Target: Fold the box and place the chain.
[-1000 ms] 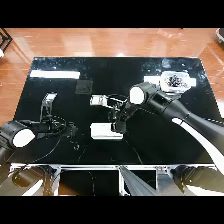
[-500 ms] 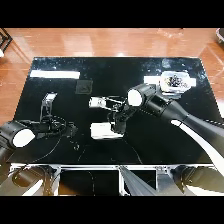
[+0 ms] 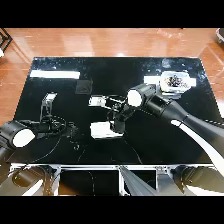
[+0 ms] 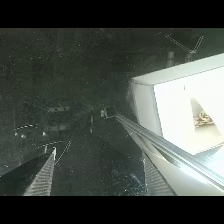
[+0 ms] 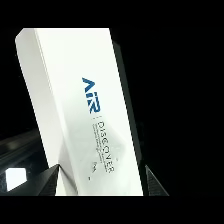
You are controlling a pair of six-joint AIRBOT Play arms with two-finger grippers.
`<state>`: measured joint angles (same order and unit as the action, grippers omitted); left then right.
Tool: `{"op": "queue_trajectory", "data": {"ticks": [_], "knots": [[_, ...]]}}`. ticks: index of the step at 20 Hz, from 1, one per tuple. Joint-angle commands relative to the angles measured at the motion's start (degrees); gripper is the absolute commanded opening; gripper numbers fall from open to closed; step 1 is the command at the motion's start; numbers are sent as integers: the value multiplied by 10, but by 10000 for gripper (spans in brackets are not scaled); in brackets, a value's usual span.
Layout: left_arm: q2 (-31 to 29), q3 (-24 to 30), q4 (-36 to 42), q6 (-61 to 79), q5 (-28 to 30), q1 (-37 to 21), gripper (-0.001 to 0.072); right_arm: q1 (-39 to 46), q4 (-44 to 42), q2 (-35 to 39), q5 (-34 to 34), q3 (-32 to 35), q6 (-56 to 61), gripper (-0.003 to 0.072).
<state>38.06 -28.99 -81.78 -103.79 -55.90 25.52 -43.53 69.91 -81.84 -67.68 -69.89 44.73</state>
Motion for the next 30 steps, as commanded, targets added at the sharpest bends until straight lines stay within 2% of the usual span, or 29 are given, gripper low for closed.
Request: {"op": "queue_trajectory", "data": {"ticks": [1, 23, 25, 30], "knots": [[0, 0, 0, 0, 0, -1, 642, -7, 8, 0, 3, 0, -33, 580], [0, 0, 0, 0, 0, -1, 642, -9, 19, -1, -2, 0, -8, 570], [0, 0, 0, 0, 0, -1, 642, -9, 19, -1, -4, 0, -8, 254], [0, 0, 0, 0, 0, -1, 642, -9, 19, -1, -5, 0, -8, 285]]}}
